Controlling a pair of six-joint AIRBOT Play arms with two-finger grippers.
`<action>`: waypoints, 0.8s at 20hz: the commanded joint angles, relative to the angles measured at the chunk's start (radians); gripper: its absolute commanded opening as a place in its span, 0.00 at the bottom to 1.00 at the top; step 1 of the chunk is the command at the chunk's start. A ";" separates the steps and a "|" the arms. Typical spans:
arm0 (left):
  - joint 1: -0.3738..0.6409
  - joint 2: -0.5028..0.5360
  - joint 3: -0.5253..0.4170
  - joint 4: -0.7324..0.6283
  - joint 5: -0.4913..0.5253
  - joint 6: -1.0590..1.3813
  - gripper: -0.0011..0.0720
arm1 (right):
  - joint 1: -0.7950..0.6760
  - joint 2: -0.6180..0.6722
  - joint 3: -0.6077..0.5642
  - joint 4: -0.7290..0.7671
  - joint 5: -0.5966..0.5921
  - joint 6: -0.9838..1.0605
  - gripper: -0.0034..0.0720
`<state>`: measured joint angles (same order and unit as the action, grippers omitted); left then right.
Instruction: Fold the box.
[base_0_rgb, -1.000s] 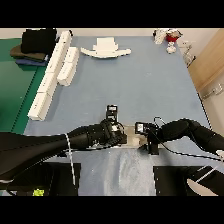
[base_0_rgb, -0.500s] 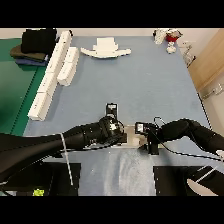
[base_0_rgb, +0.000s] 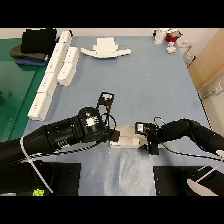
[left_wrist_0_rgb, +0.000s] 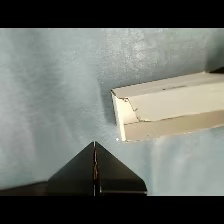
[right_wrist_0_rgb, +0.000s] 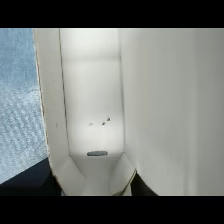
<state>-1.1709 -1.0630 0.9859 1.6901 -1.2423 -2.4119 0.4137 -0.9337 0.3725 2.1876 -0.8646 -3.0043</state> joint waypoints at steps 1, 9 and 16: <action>0.001 0.021 -0.002 0.020 0.050 0.202 0.03 | 0.000 0.000 0.001 0.000 0.000 0.000 0.73; 0.156 0.279 -0.260 -0.175 0.214 0.758 0.03 | 0.000 0.000 0.001 0.000 0.000 0.000 0.73; 0.439 0.388 -0.505 -0.603 0.452 1.716 0.96 | -0.001 0.000 0.001 0.000 0.000 0.000 0.73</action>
<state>-0.8299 -0.7036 0.5659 1.2755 -0.8898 -1.1179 0.4137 -0.9337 0.3725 2.1876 -0.8646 -3.0043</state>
